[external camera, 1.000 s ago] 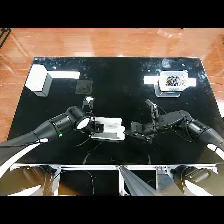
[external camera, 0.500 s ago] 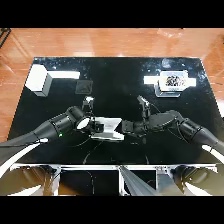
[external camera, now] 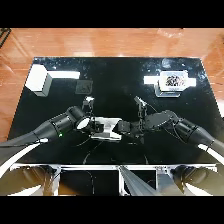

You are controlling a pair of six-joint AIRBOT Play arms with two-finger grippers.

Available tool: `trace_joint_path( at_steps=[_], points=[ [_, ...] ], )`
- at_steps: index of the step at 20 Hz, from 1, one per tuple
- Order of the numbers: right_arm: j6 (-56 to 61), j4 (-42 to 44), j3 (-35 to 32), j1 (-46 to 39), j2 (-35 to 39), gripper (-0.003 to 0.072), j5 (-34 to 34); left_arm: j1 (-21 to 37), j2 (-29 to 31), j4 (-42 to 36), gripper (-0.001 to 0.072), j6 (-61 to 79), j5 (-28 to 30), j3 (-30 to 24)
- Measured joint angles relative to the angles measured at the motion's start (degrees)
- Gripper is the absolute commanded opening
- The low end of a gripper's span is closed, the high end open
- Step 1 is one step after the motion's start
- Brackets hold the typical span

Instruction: Fold the box and place the chain.

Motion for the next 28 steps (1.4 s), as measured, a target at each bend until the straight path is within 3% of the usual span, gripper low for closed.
trace_joint_path(
  at_steps=[1,6,7,15,23,28],
  points=[
    [0.0,-0.1,0.0,0.0,0.0,0.0534,0.0,0.0,0.0,0.0,0.0022,0.0,0.0,0.0],
    [1.8,-2.9,0.2,0.3,-0.1,0.0531,0.2,0.0,0.0,0.0,0.0022,0.0,0.0,0.0],
    [2.8,-4.0,0.3,0.7,-0.1,0.0459,0.2,0.0,0.0,0.0,0.0022,0.0,0.1,0.0],
    [17.8,-19.8,5.3,5.7,-1.9,0.0454,1.9,0.0,0.0,-0.1,0.0022,0.2,0.9,0.0],
    [33.0,-35.1,12.2,11.8,-7.4,0.0434,-2.3,0.0,0.0,-0.1,0.0022,0.2,1.0,0.0],
    [39.3,-43.4,16.7,14.6,-10.4,0.0429,-8.3,0.0,0.0,-0.2,0.0022,0.2,1.1,0.0]
  ],
)
